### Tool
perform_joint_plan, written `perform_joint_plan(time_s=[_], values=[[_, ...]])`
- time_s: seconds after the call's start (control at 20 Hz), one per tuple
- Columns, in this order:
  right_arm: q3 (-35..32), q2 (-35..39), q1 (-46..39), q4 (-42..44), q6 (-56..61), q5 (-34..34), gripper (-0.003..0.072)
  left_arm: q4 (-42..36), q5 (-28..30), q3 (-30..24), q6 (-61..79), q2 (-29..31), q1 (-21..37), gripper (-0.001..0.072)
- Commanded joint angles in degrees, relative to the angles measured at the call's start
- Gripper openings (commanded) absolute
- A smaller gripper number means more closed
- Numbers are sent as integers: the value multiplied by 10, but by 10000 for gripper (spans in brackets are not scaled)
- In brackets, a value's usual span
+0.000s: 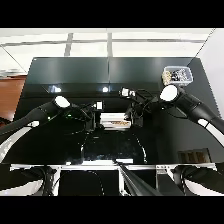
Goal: Fold the box and place the chain.
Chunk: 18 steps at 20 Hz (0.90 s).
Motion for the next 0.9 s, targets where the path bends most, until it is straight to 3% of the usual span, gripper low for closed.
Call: perform_joint_plan(time_s=[0.0,0.85], values=[[-2,0,0,-1,2,-1,180,0,0,0,0,0,0,349],[-2,-1,17,-16,2,-1,211,0,0,0,0,0,0,349]])
